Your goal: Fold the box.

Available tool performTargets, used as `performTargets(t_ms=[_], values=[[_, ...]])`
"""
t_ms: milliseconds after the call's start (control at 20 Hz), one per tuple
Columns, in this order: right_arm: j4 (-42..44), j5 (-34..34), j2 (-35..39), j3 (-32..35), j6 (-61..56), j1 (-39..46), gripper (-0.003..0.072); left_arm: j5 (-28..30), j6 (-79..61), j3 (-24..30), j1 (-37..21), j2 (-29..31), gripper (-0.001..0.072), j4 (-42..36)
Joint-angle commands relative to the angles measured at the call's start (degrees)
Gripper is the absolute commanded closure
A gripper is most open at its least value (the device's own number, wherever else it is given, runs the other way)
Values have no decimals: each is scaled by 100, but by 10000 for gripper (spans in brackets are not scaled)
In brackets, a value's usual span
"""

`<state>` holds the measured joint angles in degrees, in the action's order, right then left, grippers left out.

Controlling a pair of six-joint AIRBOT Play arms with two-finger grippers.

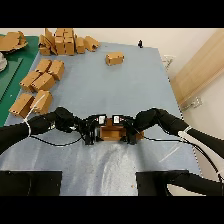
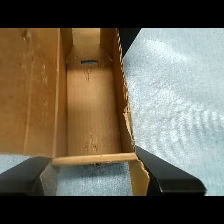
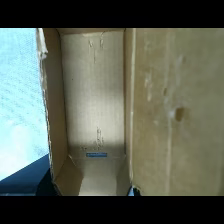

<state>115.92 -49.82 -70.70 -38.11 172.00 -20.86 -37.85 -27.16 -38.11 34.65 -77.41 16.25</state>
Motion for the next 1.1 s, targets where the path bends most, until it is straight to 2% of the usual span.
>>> performTargets(t_ms=[0,900,950,1000,1050], values=[[-4,0,0,4,0,4,185,-7,-2,-2,0,-4,308,2],[-20,-28,0,4,0,4,185,-7,-2,-2,0,-4,309,2],[48,-33,0,4,0,4,158,-7,-2,-2,0,-4,308,2],[87,-35,7,2,0,4,89,-7,-2,-2,0,-4,308,2],[98,-59,20,0,0,4,88,-7,-2,-2,0,-4,308,2]])
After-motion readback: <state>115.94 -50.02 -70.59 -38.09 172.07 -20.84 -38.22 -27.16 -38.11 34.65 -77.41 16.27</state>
